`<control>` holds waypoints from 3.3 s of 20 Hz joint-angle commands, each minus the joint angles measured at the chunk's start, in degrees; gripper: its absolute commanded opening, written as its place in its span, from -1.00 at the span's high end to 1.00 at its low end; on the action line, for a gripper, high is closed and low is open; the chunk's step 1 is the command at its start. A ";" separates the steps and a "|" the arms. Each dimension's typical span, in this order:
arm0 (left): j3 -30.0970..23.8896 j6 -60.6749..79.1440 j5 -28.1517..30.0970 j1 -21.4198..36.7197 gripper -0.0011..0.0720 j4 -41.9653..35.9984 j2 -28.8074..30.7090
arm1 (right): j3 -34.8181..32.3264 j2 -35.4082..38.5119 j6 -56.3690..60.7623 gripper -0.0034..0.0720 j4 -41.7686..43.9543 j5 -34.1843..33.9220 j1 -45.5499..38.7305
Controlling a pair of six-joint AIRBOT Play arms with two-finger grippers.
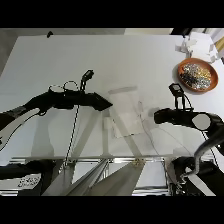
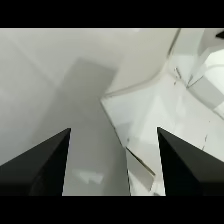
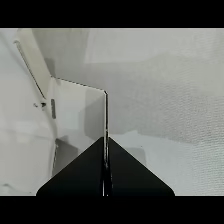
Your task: Fold the box and place the chain.
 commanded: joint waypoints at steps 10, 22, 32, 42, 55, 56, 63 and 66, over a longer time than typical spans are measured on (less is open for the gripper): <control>4.79 -5.51 -5.35 -1.88 -0.67 5.55 -6.80 | -0.02 0.04 -0.17 0.87 -0.07 0.31 0.07; 6.03 0.17 -7.41 -3.76 -0.06 5.09 -9.09 | -0.02 0.04 -0.17 0.87 -0.09 0.33 0.07; 6.05 6.78 -7.78 -3.85 0.92 5.20 -8.87 | -0.04 0.04 -0.15 0.87 -0.09 0.42 0.07; 9.60 15.47 -10.93 -3.89 0.96 12.92 -8.48 | 0.87 1.36 -0.22 0.59 0.09 3.80 0.04; 9.14 22.14 -7.19 -9.68 0.97 17.84 -5.68 | 7.91 18.69 -3.43 0.02 -9.22 20.37 0.04; 9.11 22.86 -5.53 -10.62 0.97 17.57 -5.68 | 7.91 18.82 -3.43 0.02 -9.20 20.96 0.04; 8.76 27.87 -2.21 -11.28 0.97 9.51 -5.86 | 7.89 18.80 -3.41 0.02 -9.16 21.18 0.04; 8.48 27.85 0.70 -11.28 0.97 9.55 -5.88 | 7.89 18.80 -3.41 0.02 -9.18 21.18 0.04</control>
